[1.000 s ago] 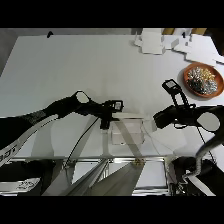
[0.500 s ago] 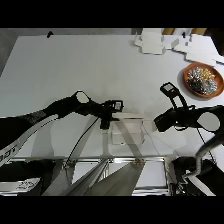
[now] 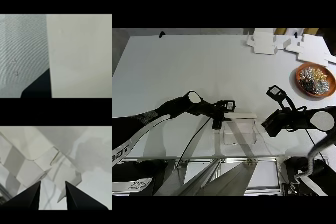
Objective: Fold the box and place the chain.
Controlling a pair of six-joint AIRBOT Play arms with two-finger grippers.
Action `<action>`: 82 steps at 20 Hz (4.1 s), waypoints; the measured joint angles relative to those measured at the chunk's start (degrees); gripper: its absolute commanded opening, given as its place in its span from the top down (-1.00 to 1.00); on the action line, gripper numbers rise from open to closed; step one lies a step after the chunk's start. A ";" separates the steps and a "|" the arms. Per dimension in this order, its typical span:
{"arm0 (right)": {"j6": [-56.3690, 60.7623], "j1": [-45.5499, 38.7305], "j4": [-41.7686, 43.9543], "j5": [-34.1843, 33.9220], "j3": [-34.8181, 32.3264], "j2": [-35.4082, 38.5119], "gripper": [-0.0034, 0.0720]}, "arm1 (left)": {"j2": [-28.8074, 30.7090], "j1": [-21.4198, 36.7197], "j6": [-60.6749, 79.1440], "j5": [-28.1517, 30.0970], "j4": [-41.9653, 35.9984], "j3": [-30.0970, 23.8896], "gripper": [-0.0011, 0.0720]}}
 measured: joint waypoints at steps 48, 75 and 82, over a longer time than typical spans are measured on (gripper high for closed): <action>-59.49 0.26 20.24 -24.94 -20.70 3.43 -0.91 | 0.00 0.00 0.02 -0.02 0.00 0.00 0.94; -91.82 -11.98 40.24 -12.20 -14.01 -24.98 -0.76 | 0.00 0.00 0.02 -0.04 0.00 -0.02 0.94; -93.66 -10.95 41.72 -12.81 -13.97 -27.17 -0.61 | 0.00 0.00 0.04 -0.04 0.00 0.00 0.94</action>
